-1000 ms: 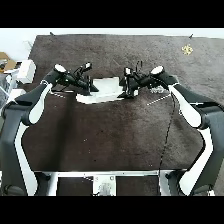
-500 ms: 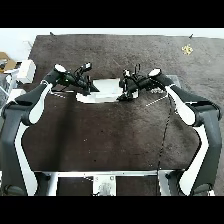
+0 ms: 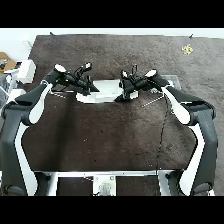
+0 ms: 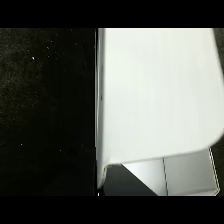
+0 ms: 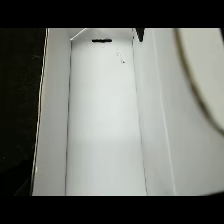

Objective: Fold the box and place the chain.

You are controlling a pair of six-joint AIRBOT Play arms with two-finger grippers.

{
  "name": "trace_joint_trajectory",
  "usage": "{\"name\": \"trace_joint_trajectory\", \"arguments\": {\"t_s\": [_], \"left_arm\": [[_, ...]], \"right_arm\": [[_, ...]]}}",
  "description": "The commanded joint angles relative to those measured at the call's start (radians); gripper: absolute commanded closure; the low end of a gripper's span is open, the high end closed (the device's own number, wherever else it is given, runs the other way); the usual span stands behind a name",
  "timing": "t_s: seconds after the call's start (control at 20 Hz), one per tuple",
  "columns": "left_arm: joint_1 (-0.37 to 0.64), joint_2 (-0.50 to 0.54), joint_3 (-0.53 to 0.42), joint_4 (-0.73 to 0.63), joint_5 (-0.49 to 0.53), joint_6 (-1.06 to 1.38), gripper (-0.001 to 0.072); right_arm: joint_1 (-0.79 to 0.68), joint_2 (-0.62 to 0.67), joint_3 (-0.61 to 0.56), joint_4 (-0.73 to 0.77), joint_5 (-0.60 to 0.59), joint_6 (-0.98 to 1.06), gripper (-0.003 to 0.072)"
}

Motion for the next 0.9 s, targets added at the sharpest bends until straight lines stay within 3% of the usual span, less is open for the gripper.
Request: {"name": "trace_joint_trajectory", "arguments": {"t_s": [0.0, 0.7, 0.75, 0.85], "left_arm": [[0.000, 0.000, 0.000, 0.000, 0.000, 0.000, 0.0697], [0.000, 0.000, 0.000, 0.000, 0.001, 0.000, 0.0697], [0.000, 0.000, 0.000, 0.000, 0.001, 0.000, 0.0696], [0.000, 0.000, 0.000, 0.000, 0.001, 0.000, 0.0697]], "right_arm": [[0.002, -0.005, 0.002, -0.022, -0.002, 0.009, 0.0007], [0.002, -0.012, 0.002, -0.035, -0.010, 0.023, 0.0010], [0.002, -0.012, 0.002, -0.035, -0.010, 0.023, 0.0065], [0.001, -0.012, 0.002, -0.035, -0.010, 0.023, 0.0066]]}}
